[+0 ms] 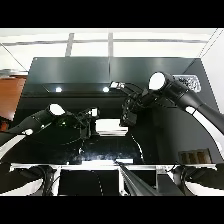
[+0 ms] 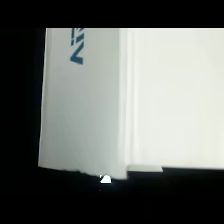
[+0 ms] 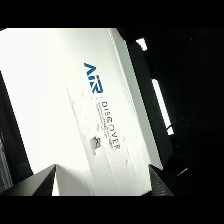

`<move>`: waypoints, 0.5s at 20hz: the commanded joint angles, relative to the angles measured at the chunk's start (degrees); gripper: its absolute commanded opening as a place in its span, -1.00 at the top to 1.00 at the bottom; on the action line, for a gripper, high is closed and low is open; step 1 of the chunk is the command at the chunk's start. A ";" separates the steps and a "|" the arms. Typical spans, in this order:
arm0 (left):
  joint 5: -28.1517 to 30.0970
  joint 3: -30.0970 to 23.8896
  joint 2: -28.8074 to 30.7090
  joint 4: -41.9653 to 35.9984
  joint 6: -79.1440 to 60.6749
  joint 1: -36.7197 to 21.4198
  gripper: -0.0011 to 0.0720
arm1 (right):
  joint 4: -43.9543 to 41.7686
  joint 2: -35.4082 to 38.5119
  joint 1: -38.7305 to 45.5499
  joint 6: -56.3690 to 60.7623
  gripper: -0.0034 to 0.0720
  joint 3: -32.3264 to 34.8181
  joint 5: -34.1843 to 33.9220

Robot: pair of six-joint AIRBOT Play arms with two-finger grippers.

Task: Fold the box and place the chain.

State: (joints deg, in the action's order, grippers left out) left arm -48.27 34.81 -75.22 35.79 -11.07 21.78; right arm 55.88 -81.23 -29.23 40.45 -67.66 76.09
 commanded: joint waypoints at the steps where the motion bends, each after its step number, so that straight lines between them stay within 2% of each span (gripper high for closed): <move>1: 0.04 0.04 -0.04 0.02 0.00 0.00 -0.29 | 1.36 0.02 -0.13 -0.24 -0.96 0.13 1.53; 6: 0.04 0.04 -0.04 0.02 0.00 0.00 -0.29 | 1.38 0.02 0.39 -0.46 -0.96 0.33 4.28; 10: 0.04 0.04 -0.04 0.02 0.00 0.00 -0.30 | 1.70 0.00 0.33 -2.80 -0.96 0.31 0.15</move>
State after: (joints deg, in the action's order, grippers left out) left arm -48.25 34.81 -75.22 35.81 -11.07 21.78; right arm 57.36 -81.23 -28.86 38.92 -67.35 78.56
